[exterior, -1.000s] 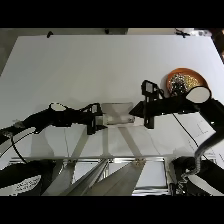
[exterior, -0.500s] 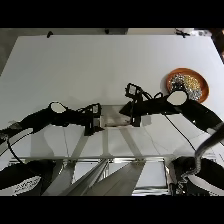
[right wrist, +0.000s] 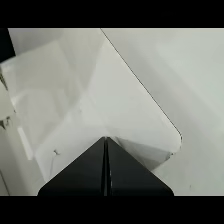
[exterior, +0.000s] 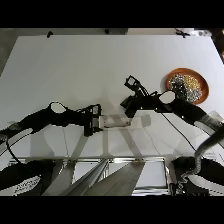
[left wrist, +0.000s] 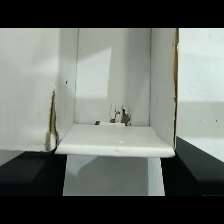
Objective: Fold the box and place the chain.
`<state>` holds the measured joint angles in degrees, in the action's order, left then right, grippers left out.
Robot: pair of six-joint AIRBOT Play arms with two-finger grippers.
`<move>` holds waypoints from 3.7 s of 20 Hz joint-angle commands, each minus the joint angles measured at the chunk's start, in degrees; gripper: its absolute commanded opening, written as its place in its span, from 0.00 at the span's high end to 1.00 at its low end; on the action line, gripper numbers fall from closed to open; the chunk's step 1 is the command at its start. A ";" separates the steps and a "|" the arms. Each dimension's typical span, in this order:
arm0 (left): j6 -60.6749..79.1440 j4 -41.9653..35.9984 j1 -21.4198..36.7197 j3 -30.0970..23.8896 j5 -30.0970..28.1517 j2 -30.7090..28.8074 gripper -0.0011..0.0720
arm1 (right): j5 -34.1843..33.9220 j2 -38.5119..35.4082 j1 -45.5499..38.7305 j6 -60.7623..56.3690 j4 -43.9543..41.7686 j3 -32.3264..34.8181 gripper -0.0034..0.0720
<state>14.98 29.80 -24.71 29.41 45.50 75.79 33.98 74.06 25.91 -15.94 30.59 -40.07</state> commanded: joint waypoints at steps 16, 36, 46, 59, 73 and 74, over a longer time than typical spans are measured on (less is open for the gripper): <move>-0.02 -0.55 -0.02 0.04 -0.87 -3.08 0.87 | 6.21 -12.15 0.02 -7.98 8.81 -1.14 0.94; 0.00 -0.59 -0.02 0.04 -0.70 -3.08 0.87 | 8.00 -9.49 -43.67 -45.03 38.71 -8.37 0.13; 0.00 -0.59 -0.02 0.04 -0.70 -3.08 0.87 | 4.39 8.41 -44.35 -45.72 36.79 -8.37 0.19; 0.02 -0.61 -0.02 0.02 -0.70 -3.10 0.87 | 9.97 2.23 -44.37 -45.48 36.81 -8.37 0.94; 0.02 -0.61 -0.02 0.02 -0.70 -3.10 0.87 | 28.28 -3.41 -43.63 -36.94 22.71 -8.04 0.61; 0.02 -0.61 -0.02 0.02 -0.68 -3.10 0.87 | 30.62 -3.39 -42.21 -34.67 21.05 -7.39 0.77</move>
<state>14.98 29.19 -24.71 29.41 44.82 72.73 56.84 70.72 -17.72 -56.73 59.83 -48.07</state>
